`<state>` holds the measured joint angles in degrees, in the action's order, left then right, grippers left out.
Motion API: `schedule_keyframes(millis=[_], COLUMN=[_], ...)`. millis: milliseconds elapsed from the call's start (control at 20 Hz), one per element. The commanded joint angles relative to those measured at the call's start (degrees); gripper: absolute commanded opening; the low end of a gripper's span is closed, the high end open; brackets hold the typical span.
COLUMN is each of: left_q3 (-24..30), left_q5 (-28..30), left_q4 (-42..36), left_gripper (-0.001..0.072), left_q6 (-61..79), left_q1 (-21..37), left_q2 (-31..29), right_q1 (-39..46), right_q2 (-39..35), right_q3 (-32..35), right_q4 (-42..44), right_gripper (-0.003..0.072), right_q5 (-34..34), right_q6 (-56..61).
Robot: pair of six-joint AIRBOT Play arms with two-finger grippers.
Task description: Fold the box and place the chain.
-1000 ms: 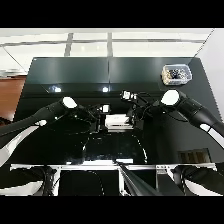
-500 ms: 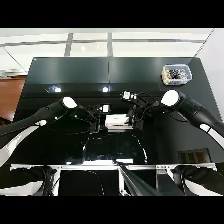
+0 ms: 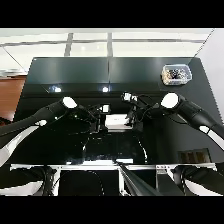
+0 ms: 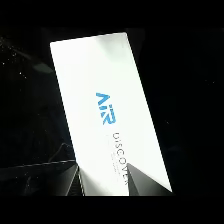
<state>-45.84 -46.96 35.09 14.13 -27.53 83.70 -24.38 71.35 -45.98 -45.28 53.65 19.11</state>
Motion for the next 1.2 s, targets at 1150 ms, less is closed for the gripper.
schedule_keyframes(millis=[1150], left_q3=[0.0], left_q5=[0.0], left_q4=[0.0], left_gripper=[0.0368], left_q6=[0.0], left_q1=[0.0], left_q2=[0.0], right_q1=[5.2], right_q2=[6.6], right_q3=[3.6], right_q4=[16.7], right_gripper=[0.0018], right_q5=[1.3], right_q6=[31.4])
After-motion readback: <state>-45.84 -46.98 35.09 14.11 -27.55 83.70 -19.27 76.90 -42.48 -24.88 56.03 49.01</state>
